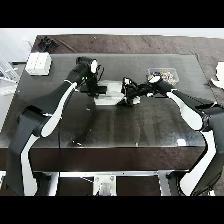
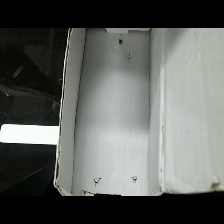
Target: Fold the box and place the chain.
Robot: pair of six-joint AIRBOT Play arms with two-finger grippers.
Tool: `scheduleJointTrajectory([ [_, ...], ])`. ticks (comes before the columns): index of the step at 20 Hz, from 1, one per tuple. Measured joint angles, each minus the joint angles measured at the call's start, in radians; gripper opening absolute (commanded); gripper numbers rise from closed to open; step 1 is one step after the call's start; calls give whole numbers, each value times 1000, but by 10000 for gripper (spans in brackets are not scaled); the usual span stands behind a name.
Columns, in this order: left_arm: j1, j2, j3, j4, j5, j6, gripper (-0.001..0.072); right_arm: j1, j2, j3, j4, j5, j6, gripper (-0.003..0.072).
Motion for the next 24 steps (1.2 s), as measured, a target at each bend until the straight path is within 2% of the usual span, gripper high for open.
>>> scheduleJointTrajectory([
  [1, 0, 1, 0, 0, 7, 0, 608, 0, 0, 0, -1, 0, 0, 496],
  [8, 2, 22, 0, -5, -22, 22, 595, 0, 0, 0, -1, 0, 1, 496],
  [15, 16, 103, 0, -24, -94, 238, 595, 0, 0, 0, 0, 0, 2, 496],
  [19, 90, 169, 0, -163, -123, 489, 595, 0, 0, 0, 0, 0, 2, 496],
  [24, 262, 196, -52, -407, -140, 963, 595, 0, 0, 0, 0, 0, 2, 496],
])
